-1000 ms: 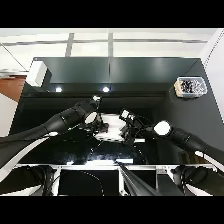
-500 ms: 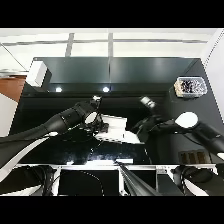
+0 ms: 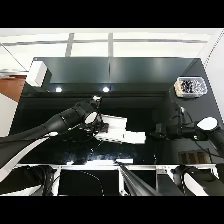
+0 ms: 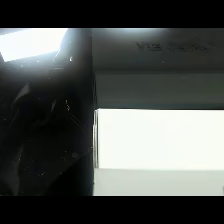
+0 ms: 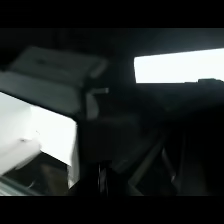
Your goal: Fold the box and place the chain.
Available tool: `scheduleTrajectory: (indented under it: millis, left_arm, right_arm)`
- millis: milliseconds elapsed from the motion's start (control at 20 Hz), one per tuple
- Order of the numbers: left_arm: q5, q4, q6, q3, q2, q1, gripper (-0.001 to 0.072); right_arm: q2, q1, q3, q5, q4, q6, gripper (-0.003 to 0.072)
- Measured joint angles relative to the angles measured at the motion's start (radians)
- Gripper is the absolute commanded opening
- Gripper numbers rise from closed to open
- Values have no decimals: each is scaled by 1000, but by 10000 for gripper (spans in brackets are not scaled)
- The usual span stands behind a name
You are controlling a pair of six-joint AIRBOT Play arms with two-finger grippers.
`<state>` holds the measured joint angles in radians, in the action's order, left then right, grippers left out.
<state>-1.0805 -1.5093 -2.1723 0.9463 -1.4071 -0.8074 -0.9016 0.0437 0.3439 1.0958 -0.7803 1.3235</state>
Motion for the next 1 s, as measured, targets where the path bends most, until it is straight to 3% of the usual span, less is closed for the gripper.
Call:
scheduleTrajectory:
  millis: [350,400,450,550,600,1000]
  left_arm:
    - [0,0,2,0,0,0,35]
    - [0,0,3,0,0,0,35]
    - [0,0,3,0,0,0,35]
    - [1,0,3,0,0,0,35]
    - [1,0,3,0,0,0,35]
    - [2,0,3,0,0,0,35]
  right_arm:
    - [-111,-219,-56,-172,202,40,45]
    - [-134,-254,-48,-195,240,24,113]
    - [-153,-284,-35,-209,271,6,273]
    - [-176,-320,4,-212,308,-31,681]
    - [-184,-332,31,-199,320,-55,715]
    - [-201,-366,151,-86,351,-146,707]
